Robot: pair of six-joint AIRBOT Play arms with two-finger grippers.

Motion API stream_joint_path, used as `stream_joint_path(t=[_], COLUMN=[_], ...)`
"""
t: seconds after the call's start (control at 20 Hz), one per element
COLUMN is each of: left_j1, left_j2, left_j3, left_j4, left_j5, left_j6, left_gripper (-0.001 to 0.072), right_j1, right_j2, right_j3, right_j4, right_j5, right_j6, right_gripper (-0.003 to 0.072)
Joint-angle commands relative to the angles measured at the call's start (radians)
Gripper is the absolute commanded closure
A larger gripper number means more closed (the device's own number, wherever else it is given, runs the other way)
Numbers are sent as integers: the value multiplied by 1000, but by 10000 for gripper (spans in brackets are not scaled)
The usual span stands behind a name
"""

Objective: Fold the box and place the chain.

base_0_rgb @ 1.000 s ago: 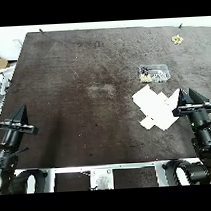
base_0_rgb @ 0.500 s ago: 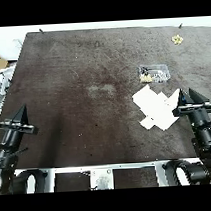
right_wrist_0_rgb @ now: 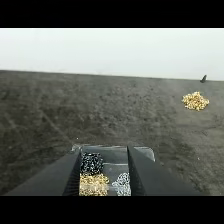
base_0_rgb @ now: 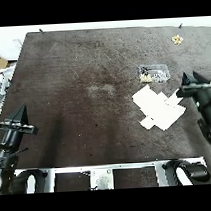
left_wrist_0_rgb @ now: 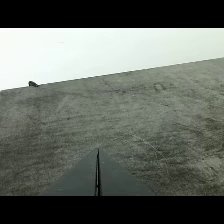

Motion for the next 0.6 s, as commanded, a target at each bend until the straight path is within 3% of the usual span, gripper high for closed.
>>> stream_joint_path(t=[0.0,0.1,0.25,0.4,0.55], left_j1=[0,0,0,0,0], left_j2=[1,1,1,1,1], left_j3=[0,0,0,0,0], left_j4=[0,0,0,0,0], left_j5=[0,1,1,0,0], left_j6=[0,0,0,0,0], left_gripper=[700,700,700,700,700], right_j1=[-71,-214,-451,-584,-621], right_j2=[-280,-441,-651,-824,-999], right_j3=[203,327,523,740,974], right_j4=[-23,-38,-241,-507,-754], right_j5=[124,365,747,971,1167], right_j6=[6,91,316,505,635], right_gripper=[345,345,346,348,344])
